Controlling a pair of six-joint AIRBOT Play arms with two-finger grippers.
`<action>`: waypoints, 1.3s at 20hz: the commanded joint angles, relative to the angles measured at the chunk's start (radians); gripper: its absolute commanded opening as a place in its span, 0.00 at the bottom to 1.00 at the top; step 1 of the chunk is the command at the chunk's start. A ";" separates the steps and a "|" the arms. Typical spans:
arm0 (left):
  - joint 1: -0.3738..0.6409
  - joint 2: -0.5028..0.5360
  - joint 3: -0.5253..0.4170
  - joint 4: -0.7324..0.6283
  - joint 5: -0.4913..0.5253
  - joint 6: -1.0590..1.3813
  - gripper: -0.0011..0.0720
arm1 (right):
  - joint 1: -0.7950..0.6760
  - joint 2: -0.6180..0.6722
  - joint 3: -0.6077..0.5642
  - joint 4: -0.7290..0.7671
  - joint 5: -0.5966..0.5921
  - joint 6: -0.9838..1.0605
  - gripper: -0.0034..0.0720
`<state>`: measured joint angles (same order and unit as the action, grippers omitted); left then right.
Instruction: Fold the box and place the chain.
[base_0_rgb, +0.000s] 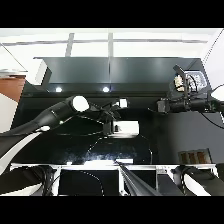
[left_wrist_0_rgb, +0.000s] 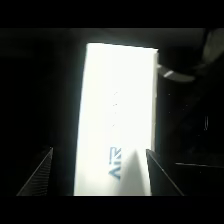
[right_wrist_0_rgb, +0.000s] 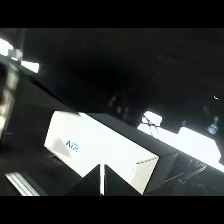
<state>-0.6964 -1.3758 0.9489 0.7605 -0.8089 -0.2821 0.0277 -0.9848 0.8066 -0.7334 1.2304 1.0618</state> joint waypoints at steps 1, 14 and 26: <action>-0.051 -0.041 0.027 0.021 0.021 -0.004 0.99 | -0.001 0.000 0.000 -0.009 -0.005 -0.001 0.10; -0.061 -0.041 0.027 0.021 0.021 -0.040 0.99 | -0.001 0.000 0.000 -0.009 -0.039 -0.008 0.10; -0.076 -0.058 0.027 0.028 0.019 -0.040 0.99 | -0.001 0.001 0.000 -0.008 -0.042 -0.008 0.10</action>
<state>-0.7681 -1.4288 0.9749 0.7849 -0.7906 -0.3218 0.0277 -0.9848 0.8066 -0.7422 1.1892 1.0538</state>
